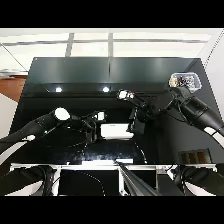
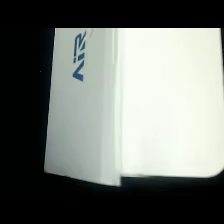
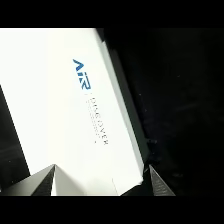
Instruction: Fold the box and place the chain.
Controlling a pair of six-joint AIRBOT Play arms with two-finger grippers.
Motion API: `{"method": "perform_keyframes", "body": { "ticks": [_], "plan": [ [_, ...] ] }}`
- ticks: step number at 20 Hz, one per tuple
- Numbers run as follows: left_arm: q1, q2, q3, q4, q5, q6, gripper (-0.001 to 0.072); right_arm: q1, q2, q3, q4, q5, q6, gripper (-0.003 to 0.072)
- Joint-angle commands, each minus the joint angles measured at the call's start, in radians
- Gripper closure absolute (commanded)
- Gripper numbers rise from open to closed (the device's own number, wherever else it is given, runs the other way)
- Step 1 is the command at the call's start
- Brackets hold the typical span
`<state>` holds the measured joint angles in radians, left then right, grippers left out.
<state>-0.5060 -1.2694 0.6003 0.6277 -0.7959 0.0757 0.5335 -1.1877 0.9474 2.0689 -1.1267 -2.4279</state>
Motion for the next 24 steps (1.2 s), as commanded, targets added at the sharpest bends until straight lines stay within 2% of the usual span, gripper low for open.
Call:
{"method": "perform_keyframes", "body": {
  "ticks": [1,11,14,16,18,21,24],
  "plan": [
    [0.0,-0.001,0.0,0.0,-0.002,0.0,0.0635,0.027,0.0,-0.025,-0.012,0.021,-0.022,0.0044],
    [0.0,-0.001,0.0,0.0,-0.002,0.0,0.0636,0.041,0.017,-0.04,-0.027,0.108,-0.009,0.0044],
    [0.0,-0.001,0.0,0.0,-0.003,0.0,0.0636,0.0,0.072,-0.04,-0.028,0.055,-0.018,0.0044],
    [0.0,-0.001,0.0,0.001,-0.023,0.0,0.0636,-0.017,0.103,-0.041,-0.032,-0.05,-0.053,0.0043],
    [0.0,-0.001,0.0,0.001,-0.036,0.0,0.0636,-0.052,0.141,-0.045,-0.031,-0.059,-0.05,0.0044],
    [0.0,-0.001,0.0,0.001,-0.032,0.0,0.0636,-0.151,0.176,-0.108,0.019,0.035,-0.074,0.0044],
    [0.0,-0.001,0.0,0.001,-0.032,0.0,0.0636,-0.158,0.175,-0.192,0.266,0.225,-0.309,0.0043]
  ]
}}
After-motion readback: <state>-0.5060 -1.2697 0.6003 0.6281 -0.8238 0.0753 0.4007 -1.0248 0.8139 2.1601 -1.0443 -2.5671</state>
